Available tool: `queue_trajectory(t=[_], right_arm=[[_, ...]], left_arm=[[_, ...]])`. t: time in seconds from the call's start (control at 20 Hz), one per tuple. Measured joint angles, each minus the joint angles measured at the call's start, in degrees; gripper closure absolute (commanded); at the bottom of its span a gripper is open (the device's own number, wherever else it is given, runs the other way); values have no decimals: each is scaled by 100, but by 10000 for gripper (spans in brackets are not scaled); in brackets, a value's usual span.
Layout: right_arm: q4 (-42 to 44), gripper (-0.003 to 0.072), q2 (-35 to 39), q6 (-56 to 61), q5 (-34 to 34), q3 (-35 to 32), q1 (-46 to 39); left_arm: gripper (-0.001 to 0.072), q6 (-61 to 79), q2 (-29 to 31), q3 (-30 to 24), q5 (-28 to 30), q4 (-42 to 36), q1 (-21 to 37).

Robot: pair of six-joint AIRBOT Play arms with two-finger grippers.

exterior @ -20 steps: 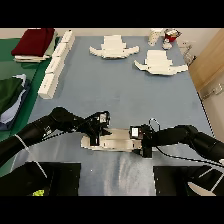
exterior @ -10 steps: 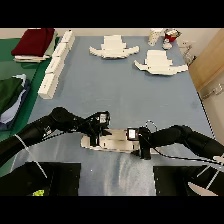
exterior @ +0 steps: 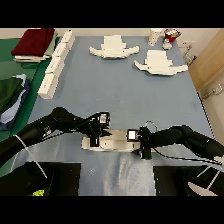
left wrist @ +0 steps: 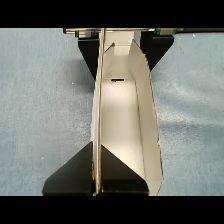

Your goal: Fold the box.

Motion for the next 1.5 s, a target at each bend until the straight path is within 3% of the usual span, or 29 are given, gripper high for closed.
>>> queue_trajectory(t=[0.35, 0.4, 0.5, 0.6, 0.8, 0.85, 0.9, 1.5], right_arm=[[-15, 89, 81, 0, 68, 0, 0], [-15, 81, 101, -2, 70, 0, 0], [-15, -13, 138, -2, 107, 2, -4], [-2, -10, 153, 0, 116, 9, -11], [-7, 66, 90, 0, 109, 0, -15], [-11, 144, 46, 0, 103, -2, -15], [-11, 168, 2, 4, 66, -2, -13], [-46, 174, -109, 2, 59, 0, -24]], left_arm=[[695, 2, -2, 0, -2, 2, 0], [695, 0, -2, 2, 0, 2, 0], [695, 2, -2, 0, 11, 2, 0], [695, 2, -2, 0, 35, 2, 0], [695, 4, -2, 2, 2, 2, 0], [695, 4, -2, 2, -4, 2, 0], [695, 4, -2, 2, -52, 4, 0], [695, 7, -2, 2, -13, 2, 0]])
